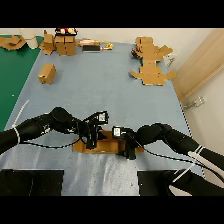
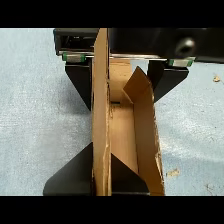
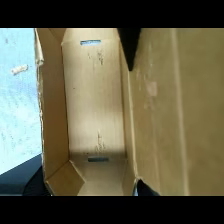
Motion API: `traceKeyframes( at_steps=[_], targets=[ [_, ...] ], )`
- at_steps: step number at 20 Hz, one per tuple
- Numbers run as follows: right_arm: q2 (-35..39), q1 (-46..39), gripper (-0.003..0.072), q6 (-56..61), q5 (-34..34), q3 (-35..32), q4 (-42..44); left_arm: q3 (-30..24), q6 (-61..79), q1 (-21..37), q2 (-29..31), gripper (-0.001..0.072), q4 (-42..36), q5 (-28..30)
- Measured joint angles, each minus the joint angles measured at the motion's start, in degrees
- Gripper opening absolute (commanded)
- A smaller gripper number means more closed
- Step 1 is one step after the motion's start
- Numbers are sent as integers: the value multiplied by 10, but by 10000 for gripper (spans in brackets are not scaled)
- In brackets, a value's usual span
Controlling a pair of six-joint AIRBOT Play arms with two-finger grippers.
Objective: Fold the box.
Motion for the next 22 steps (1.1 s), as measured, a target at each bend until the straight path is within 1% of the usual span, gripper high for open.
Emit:
traceKeyframes(
  at_steps=[7,8,9,11,12,13,14,22],
  targets=[
    [-3,1,680,-2,2,0,-1,0,0,0,0,14,0,0],
    [-3,1,665,-2,3,0,-2,0,0,0,0,14,0,0],
    [-3,1,628,-2,4,0,-3,0,0,0,0,14,0,0],
    [-3,1,626,-2,6,0,-3,0,0,0,0,14,0,0],
    [-3,1,602,-2,7,-1,-4,0,0,0,0,13,0,0],
    [-3,1,539,-2,7,-1,-5,0,0,0,0,13,0,0],
    [-3,1,518,-3,10,-2,-7,0,0,0,0,14,0,0],
    [-3,1,501,-3,11,-6,-9,0,0,0,0,14,0,0]
  ],
)
